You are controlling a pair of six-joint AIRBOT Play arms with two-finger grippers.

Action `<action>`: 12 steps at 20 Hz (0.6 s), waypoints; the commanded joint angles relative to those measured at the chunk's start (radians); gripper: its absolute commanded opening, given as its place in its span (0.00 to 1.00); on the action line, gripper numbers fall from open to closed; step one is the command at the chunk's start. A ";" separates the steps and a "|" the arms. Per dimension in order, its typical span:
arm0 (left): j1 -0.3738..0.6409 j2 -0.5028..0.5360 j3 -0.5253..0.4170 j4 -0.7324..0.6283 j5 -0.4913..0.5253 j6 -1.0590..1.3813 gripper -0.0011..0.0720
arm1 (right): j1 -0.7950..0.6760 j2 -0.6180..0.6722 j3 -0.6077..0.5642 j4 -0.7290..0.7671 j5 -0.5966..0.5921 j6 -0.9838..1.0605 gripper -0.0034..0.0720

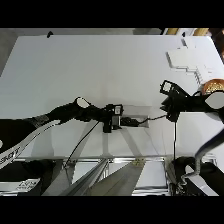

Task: Fold the box and place the chain.

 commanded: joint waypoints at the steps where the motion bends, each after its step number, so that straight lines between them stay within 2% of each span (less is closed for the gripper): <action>1: 0.001 0.001 0.001 0.000 0.000 0.000 0.39 | -0.044 -0.064 -0.033 -0.065 -0.028 -0.092 0.30; 6: 0.001 0.001 0.001 0.000 0.000 0.000 0.39 | -0.044 -0.175 -0.046 -0.064 -0.029 -0.270 0.30; 12: 0.001 0.001 0.001 0.000 0.000 0.000 0.39 | -0.043 -0.247 -0.048 -0.064 -0.034 -0.284 0.30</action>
